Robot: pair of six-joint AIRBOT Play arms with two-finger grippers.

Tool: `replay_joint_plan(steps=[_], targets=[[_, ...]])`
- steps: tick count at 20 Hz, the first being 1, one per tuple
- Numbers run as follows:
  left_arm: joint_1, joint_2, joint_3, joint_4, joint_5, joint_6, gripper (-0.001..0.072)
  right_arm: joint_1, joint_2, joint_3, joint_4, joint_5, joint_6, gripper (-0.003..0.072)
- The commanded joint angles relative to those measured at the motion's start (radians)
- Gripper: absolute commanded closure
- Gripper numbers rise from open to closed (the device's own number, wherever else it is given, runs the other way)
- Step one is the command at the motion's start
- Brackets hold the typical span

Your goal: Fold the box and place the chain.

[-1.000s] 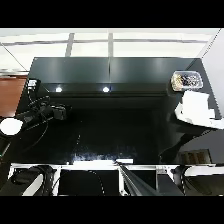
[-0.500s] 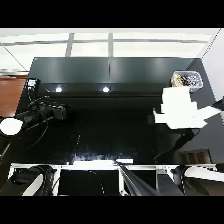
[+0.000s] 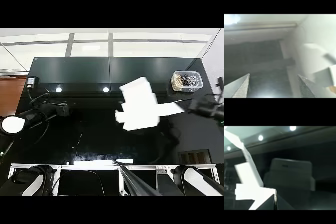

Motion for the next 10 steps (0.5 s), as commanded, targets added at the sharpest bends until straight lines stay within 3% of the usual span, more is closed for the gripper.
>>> replay_joint_plan(steps=[1, 5, 10], targets=[[-0.072, -0.065, 0.021, -0.050, -0.013, 0.005, 0.0003, 0.230, 0.142, -0.204, 0.142, -0.226, -0.048, 0.0676], [-0.086, -0.257, 0.149, -0.109, -0.185, 0.010, 0.0002, 0.426, 0.158, -0.219, 0.141, -0.352, -0.019, 0.0676], [-0.086, -0.490, 0.319, -0.109, -0.401, 0.052, 0.0002, 0.536, 0.158, -0.219, 0.143, -0.427, -0.014, 0.0676]])
